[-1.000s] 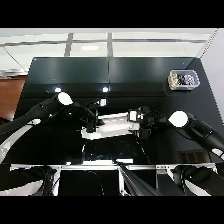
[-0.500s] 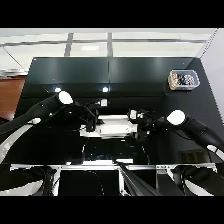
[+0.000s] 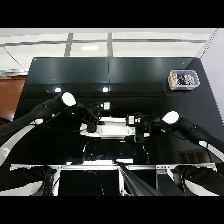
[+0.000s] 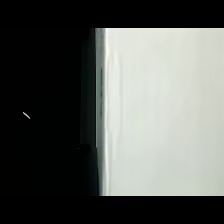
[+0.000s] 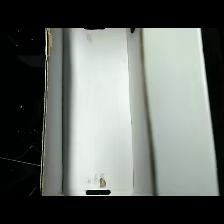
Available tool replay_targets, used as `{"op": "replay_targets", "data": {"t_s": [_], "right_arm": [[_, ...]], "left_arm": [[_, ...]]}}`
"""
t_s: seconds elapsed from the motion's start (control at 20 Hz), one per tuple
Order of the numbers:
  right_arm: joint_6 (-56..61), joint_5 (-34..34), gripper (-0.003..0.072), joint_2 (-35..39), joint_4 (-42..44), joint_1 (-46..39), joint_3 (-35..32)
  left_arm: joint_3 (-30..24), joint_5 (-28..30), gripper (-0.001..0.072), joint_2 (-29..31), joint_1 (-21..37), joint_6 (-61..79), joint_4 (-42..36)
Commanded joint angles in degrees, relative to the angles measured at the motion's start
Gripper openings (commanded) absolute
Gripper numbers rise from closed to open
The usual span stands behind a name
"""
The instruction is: Fold the box and place the chain.
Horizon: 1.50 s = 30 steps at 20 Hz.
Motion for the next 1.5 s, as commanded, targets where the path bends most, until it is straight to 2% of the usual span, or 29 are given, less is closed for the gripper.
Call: {"op": "replay_targets", "data": {"t_s": [0.0,0.95,1.0,1.05,1.15,1.2,1.25,1.35,1.45], "right_arm": [[-1.73,-0.52,0.0703,-1.70,-1.38,0.02,-0.04],[2.40,-2.01,0.0703,-2.62,-4.66,0.04,-0.02],[2.43,-2.01,0.0689,-2.62,-4.66,0.04,-0.02],[2.43,-1.99,0.0570,-2.62,-4.66,0.04,-0.02],[2.43,-1.99,0.0566,-2.62,-4.66,0.04,-0.02],[2.43,-1.99,0.0529,-2.62,-4.66,0.04,-0.02],[2.43,-1.99,0.0438,-2.62,-4.66,0.04,-0.02],[2.43,-1.97,0.0419,-2.62,-4.66,0.04,-0.02],[2.43,-1.97,0.0419,-2.62,-4.66,0.04,-0.02]], "left_arm": [[0.04,0.00,0.0025,-0.04,-0.15,-0.02,-0.04],[0.04,0.04,0.0026,-0.04,-0.15,-0.02,-0.07],[0.04,0.04,0.0026,-0.04,-0.15,0.00,-0.07],[0.04,0.04,0.0026,-0.04,-0.15,0.00,-0.07],[0.04,0.02,0.0026,-0.04,-0.15,0.00,-0.04],[0.04,-0.09,0.0028,-0.02,-0.15,-0.02,-0.04],[0.04,-0.20,0.0084,0.11,-0.15,-0.07,-0.02],[0.11,0.15,0.0361,1.05,-0.04,-4.09,0.57],[0.52,-0.24,0.0669,2.93,0.59,-12.28,3.52]]}}
